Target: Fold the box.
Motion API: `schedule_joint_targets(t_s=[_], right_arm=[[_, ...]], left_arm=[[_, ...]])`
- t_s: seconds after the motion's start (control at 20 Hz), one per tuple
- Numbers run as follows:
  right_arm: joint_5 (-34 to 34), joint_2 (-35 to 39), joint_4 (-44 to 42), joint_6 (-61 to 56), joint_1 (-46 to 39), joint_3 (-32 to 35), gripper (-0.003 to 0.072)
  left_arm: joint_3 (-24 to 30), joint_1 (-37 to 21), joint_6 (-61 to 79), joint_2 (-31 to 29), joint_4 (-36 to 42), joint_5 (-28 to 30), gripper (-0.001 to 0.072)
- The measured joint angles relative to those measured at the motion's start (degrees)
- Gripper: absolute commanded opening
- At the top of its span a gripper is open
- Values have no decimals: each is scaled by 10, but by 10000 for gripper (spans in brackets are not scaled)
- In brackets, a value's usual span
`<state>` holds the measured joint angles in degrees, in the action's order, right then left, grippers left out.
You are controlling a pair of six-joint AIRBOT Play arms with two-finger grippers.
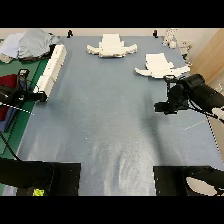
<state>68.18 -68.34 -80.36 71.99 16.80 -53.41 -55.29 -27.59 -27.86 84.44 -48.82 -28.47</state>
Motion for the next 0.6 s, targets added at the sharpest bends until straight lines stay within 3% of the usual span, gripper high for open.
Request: schedule_joint_targets(t_s=[0.3,0.6], right_arm=[[0,0,0,0,0,0,5],[0,0,0,0,0,0,5]], left_arm=[[0,0,0,-10,-8,-7,696],[0,-12,-22,-85,-67,-70,696]])
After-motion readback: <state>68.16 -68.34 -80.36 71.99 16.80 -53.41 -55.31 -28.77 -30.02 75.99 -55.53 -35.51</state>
